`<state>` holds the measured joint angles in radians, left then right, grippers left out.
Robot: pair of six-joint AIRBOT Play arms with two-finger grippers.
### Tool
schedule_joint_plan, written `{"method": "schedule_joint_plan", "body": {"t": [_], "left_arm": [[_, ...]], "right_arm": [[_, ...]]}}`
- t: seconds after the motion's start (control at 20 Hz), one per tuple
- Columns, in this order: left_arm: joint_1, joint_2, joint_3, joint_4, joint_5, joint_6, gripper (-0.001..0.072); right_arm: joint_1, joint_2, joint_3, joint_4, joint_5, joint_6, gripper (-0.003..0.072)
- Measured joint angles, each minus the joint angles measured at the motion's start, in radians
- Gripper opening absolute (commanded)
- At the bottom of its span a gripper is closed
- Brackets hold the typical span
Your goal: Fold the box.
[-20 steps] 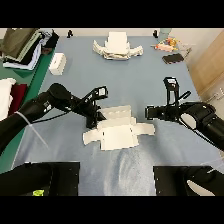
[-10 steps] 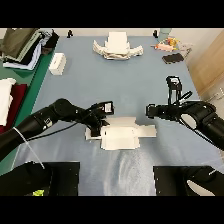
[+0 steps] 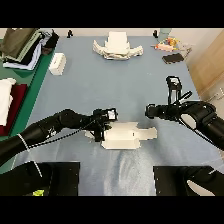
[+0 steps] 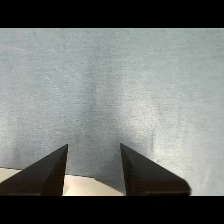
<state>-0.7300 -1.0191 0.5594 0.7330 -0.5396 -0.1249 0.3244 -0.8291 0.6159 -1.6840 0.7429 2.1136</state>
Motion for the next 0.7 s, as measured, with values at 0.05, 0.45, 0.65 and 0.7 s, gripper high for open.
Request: {"method": "schedule_joint_plan", "body": {"t": [0.05, 0.45, 0.65, 0.7], "left_arm": [[0.0, 0.001, 0.012, 0.028, -0.013, -0.045, 0.0011], [0.034, 0.005, 0.112, 0.177, -0.172, -0.231, 0.0011], [0.036, 0.005, 0.121, 0.162, -0.185, -0.188, 0.0011], [0.036, 0.005, 0.122, 0.148, -0.183, -0.171, 0.0011]], "right_arm": [[0.0, 0.0, 0.0, 0.001, 0.0, 0.0, 0.0509], [0.0, -0.003, 0.0, 0.013, 0.0, 0.0, 0.0509], [0.0, -0.01, 0.0, 0.019, 0.0, 0.0, 0.0508], [0.0, -0.011, 0.0, 0.019, 0.0, 0.0, 0.0509]]}}
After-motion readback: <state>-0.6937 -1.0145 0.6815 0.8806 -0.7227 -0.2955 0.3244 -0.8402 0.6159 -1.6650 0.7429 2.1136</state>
